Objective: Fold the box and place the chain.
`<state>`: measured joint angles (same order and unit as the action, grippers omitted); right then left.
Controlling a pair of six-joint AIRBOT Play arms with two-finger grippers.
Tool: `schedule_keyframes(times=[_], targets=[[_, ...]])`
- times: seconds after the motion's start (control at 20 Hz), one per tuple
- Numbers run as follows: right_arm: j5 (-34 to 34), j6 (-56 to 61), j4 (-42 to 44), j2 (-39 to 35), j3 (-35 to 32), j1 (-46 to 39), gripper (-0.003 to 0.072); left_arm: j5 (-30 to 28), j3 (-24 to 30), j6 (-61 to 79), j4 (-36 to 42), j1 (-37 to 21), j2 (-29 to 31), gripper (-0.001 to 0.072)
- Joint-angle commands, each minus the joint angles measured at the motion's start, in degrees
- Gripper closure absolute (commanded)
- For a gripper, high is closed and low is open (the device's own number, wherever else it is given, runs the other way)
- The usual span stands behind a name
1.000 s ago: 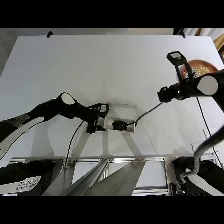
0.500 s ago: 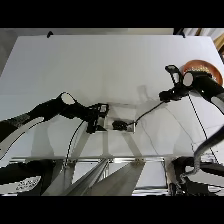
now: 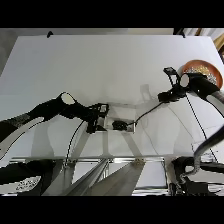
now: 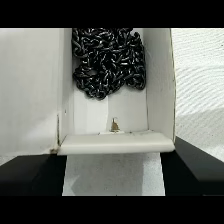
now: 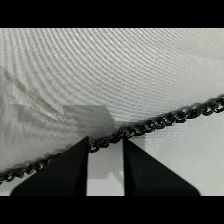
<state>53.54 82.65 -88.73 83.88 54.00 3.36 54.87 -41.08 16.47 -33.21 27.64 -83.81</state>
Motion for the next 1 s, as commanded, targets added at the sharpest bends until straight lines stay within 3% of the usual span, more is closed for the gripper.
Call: schedule_keyframes(times=[0.0,0.1,0.4,0.7,0.95], targets=[[0.15,0.00,0.44,0.76,-0.02,-0.02,0.0533,0.00,0.00,0.02,-0.02,-0.04,0.02,0.0497],[1.05,-0.02,0.48,0.63,-0.02,-0.02,0.0671,0.00,0.00,0.02,-0.02,-0.02,0.02,0.0497],[2.05,-0.31,0.50,-5.40,-0.02,-0.02,0.0672,0.00,0.00,0.02,-0.02,-0.02,0.02,0.0497],[8.15,-3.82,5.77,-19.74,-0.02,1.18,0.0672,0.00,0.00,0.02,-0.02,-0.04,0.02,0.0497],[12.11,-5.16,9.31,-31.56,-0.02,7.30,0.0672,0.00,0.00,0.02,-0.02,-0.02,0.02,0.0497]])
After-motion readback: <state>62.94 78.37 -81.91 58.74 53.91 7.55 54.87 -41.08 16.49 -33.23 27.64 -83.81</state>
